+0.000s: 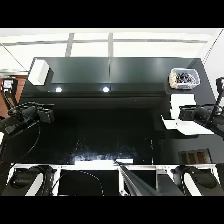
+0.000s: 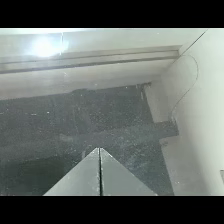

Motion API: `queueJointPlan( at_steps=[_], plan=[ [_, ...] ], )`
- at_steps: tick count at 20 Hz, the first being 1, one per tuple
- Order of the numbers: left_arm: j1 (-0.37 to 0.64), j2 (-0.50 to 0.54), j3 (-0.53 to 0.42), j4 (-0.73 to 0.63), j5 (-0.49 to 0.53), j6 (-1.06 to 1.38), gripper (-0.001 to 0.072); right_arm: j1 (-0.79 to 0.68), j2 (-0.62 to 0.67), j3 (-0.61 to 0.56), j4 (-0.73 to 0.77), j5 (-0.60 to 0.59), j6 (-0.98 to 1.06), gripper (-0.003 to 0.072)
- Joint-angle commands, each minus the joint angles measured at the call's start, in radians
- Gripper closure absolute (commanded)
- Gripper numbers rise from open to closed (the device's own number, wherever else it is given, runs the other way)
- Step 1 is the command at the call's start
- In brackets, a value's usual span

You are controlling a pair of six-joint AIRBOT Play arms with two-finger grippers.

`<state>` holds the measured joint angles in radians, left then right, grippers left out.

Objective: Fold the box and place the chain.

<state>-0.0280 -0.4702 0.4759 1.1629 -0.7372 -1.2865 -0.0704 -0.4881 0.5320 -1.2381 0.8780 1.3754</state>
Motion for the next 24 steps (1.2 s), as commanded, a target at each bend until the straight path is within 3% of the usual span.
queueJointPlan(
  at_steps=[1, 13, 17, 18, 19, 20, 21, 22, 24],
  plan=[
    [0.000, 0.001, 0.000, 0.000, 0.000, 0.000, 0.0680, 0.000, 0.001, 0.000, 0.000, 0.000, 0.000, 0.0642],
    [0.000, 0.000, 0.000, -0.029, 0.034, 0.000, 0.0680, 0.000, 0.001, 0.000, 0.000, 0.000, 0.000, 0.0642],
    [-0.001, -0.005, 0.000, -0.085, 0.161, -0.001, 0.0678, 0.000, 0.001, 0.000, 0.023, -0.249, 0.001, 0.0643],
    [-0.001, -0.014, 0.000, -0.105, 0.190, 0.000, 0.0594, 0.000, 0.001, 0.000, 0.046, -0.282, 0.001, 0.0643],
    [-0.002, -0.025, 0.000, -0.122, 0.215, 0.000, 0.0259, 0.000, 0.001, 0.000, 0.082, -0.303, 0.001, 0.0642],
    [-0.002, -0.038, 0.001, -0.139, 0.237, -0.002, 0.0008, 0.000, 0.001, 0.000, 0.093, -0.307, 0.001, 0.0621],
    [-0.002, -0.051, 0.002, -0.143, 0.244, 0.000, 0.0000, 0.000, 0.001, -0.001, 0.093, -0.304, 0.003, 0.0238],
    [-0.002, -0.061, 0.002, -0.144, 0.242, 0.000, 0.0000, 0.000, 0.000, -0.001, 0.085, -0.295, -0.002, -0.0025],
    [-0.015, -0.074, 0.002, -0.143, 0.229, 0.000, 0.0001, -0.008, -0.002, -0.001, 0.008, -0.293, 0.006, -0.0024]
  ],
)
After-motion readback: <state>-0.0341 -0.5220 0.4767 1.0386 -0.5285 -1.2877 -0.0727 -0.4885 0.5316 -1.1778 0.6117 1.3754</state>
